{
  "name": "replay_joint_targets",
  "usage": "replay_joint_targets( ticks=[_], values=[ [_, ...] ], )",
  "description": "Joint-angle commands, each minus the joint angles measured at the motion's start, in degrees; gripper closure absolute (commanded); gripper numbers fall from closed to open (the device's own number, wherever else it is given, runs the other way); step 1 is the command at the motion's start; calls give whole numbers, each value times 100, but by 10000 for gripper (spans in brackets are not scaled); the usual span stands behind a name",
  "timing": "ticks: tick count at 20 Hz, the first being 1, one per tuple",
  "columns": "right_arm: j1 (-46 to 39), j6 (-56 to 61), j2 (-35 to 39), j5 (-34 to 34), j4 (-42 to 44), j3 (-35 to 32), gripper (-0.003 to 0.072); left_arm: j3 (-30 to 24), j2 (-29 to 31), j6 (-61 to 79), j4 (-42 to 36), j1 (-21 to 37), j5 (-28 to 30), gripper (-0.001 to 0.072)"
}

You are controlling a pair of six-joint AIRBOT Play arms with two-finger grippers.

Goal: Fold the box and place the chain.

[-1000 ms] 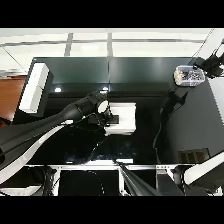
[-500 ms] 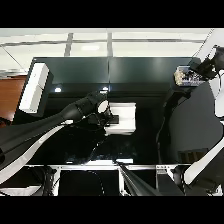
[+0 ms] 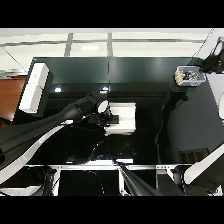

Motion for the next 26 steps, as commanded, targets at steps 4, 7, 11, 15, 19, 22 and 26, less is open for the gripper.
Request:
replay_joint_targets(
  ticks=[4, 7, 11, 15, 19, 22, 26],
  values=[
    [-81, -1392, 1969, 339, 1137, -278, 670, 2, 0, 0, -44, 0, 2, 682],
    [-79, -1770, 3390, 297, 1980, -1132, 671, 2, 0, 0, -44, 2, 2, 682],
    [127, -1928, 5154, 358, 2697, -2037, 674, 2, 0, 2, -39, 0, 4, 682],
    [942, -1928, 6181, 647, 2745, -2105, 676, 2, 0, 2, -39, 0, 4, 682],
    [1327, -1950, 6605, 1552, 3008, -2105, 677, 2, 0, 2, -42, 0, 2, 682],
    [1335, -2103, 6610, 2015, 4194, -2107, 677, 2, 0, 2, -39, 0, 7, 682],
    [1338, -2109, 6607, 2229, 5018, -2107, 676, 2, 0, 2, -39, 0, 2, 682]
  ],
)
